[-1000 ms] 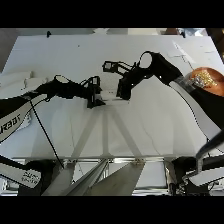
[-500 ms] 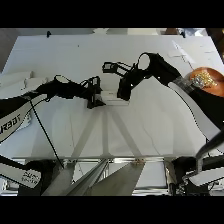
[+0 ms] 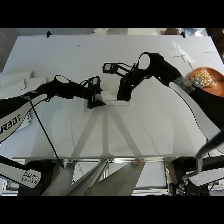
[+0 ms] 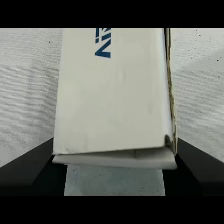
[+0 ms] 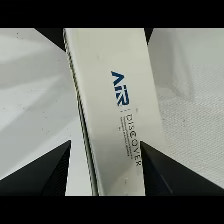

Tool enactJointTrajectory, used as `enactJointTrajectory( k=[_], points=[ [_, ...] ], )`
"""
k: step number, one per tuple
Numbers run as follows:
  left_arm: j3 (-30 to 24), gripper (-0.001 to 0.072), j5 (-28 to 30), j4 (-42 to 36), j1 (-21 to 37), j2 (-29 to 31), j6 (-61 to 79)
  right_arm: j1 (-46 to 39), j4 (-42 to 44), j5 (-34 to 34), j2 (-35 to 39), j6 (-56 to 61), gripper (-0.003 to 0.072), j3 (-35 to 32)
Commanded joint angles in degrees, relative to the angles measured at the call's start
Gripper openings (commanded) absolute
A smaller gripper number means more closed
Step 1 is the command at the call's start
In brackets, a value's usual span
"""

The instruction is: Fold the box and place the chain.

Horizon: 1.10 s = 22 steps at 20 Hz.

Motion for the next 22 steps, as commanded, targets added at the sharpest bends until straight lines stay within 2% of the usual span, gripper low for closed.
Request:
enactJointTrajectory(
  k=[1, 6, 7, 11, 13, 15, 17, 20, 22],
  points=[
    [0.04, 0.0376, -0.02, 0.02, 0.0, 0.04, 0.0, 0.04, 0.07, -3.17, 1.53, 0.04, 0.0427, 0.02],
    [0.04, 0.0376, -0.02, 0.02, 0.0, 0.04, 0.0, 0.04, -0.46, -3.96, 1.11, -0.22, 0.0425, 0.02],
    [0.04, 0.0376, -0.02, 0.02, 0.0, 0.04, 0.0, 0.04, -0.46, -3.93, 1.03, -0.22, 0.0396, 0.02],
    [0.04, 0.0376, -0.02, 0.02, 0.0, 0.04, 0.0, 0.31, -0.39, -2.1, 0.17, -0.22, 0.0371, 0.0],
    [0.04, 0.0376, -0.02, 0.02, 0.0, 0.04, 0.0, 0.76, -0.46, -0.48, -0.74, -0.22, 0.0305, -0.02],
    [0.04, 0.0376, 0.0, 0.02, 0.0, 0.04, 0.0, 1.4, -0.44, -0.33, -1.64, -0.2, 0.0276, -0.07],
    [0.04, 0.0376, -0.02, 0.02, 0.0, 0.04, 0.0, 1.75, -0.46, -0.5, -2.25, -0.2, 0.0085, -0.07],
    [0.04, 0.0376, -0.02, 0.02, 0.0, 0.04, 0.0, 1.95, -0.42, -0.48, -2.4, -0.2, 0.0123, -0.07],
    [0.04, 0.0376, -0.02, 0.02, 0.0, 0.04, 0.0, 1.95, -0.39, 0.22, -2.4, -0.17, 0.0268, -0.07]
  ],
)
